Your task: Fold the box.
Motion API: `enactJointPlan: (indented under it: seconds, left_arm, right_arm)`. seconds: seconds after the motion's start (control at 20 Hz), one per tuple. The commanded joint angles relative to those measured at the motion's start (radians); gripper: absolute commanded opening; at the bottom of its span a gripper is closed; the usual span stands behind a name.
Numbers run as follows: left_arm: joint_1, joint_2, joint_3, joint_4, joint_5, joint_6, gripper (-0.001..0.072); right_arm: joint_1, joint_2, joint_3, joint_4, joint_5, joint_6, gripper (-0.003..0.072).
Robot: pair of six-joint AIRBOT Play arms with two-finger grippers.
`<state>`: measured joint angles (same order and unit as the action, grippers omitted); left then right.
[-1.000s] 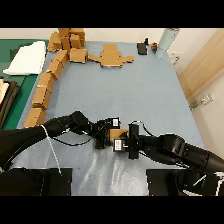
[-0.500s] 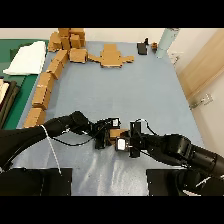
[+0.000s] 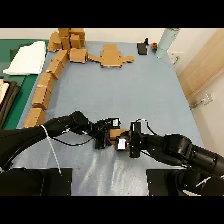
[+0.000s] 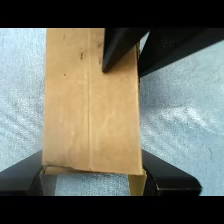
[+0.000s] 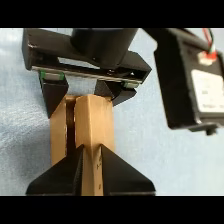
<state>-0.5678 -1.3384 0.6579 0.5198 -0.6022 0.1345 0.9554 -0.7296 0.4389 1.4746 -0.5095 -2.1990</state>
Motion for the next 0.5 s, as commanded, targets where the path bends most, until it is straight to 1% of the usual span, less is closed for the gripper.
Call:
enactJointPlan:
  seconds: [0.0,0.35,0.45]
  left_arm:
    - [0.0,-0.001,0.001,0.0,0.0,-0.001,0.0424]
    - [0.0,-0.001,0.0,0.0,0.0,-0.001,0.0423]
    - [0.0,0.0,0.0,0.0,0.0,-0.001,0.0424]
  right_arm:
    - [0.001,-0.02,0.0,0.016,-0.003,0.0,0.0145]
    - [0.001,-0.034,-0.001,0.116,-0.024,-0.037,0.0146]
    - [0.001,-0.036,-0.002,0.119,-0.038,-0.039,0.0146]
